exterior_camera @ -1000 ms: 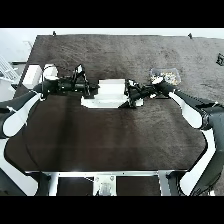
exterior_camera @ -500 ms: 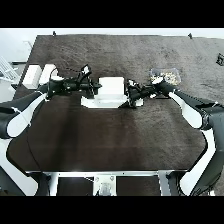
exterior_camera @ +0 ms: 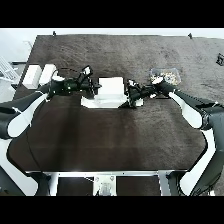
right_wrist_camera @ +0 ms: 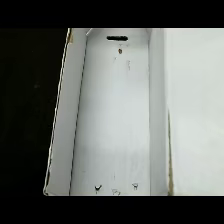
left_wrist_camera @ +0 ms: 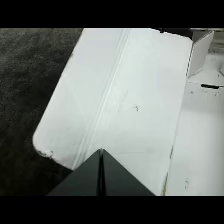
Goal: Fold the box and place the chain.
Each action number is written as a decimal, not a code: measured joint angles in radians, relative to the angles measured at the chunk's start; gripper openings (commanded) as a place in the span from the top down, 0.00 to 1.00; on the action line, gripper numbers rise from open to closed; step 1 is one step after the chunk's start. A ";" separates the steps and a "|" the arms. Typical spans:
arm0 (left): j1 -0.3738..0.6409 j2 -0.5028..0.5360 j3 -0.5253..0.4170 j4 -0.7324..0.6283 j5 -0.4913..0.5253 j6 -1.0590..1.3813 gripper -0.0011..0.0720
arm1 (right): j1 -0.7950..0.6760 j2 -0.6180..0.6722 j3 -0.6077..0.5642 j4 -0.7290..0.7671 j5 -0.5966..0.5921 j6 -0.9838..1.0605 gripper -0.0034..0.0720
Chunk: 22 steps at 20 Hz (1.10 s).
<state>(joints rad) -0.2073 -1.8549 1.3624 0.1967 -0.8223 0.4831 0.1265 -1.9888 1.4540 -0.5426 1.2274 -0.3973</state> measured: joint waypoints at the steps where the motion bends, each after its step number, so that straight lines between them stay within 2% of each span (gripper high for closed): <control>1: -0.006 -0.002 0.000 0.014 0.004 -0.003 0.96 | 0.000 0.000 0.000 0.000 0.000 0.000 0.17; 13: -0.023 -0.009 0.000 0.057 0.031 -0.011 0.96 | 0.000 0.000 0.000 0.000 0.000 0.000 0.17; 18: -0.010 0.029 0.000 0.068 -0.018 -0.011 0.95 | 0.000 0.000 0.000 0.000 0.000 -0.001 0.17; 19: 0.001 0.040 0.000 0.073 -0.039 -0.011 0.84 | 0.000 0.000 0.000 0.000 0.000 -0.001 0.17; 20: 0.014 0.053 0.000 0.084 -0.077 -0.010 0.44 | 0.000 0.000 0.000 -0.001 0.000 -0.001 0.17; 21: 0.028 0.065 0.000 0.092 -0.117 -0.011 0.32 | 0.000 0.000 0.000 0.000 0.000 -0.001 0.17; 22: 0.045 0.076 0.000 0.101 -0.171 -0.011 0.32 | 0.000 0.000 0.000 -0.001 0.000 -0.001 0.17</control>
<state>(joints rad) -0.1619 -1.7794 1.3624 0.2981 -0.9932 0.4721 0.1265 -1.9888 1.4540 -0.5434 1.2274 -0.3981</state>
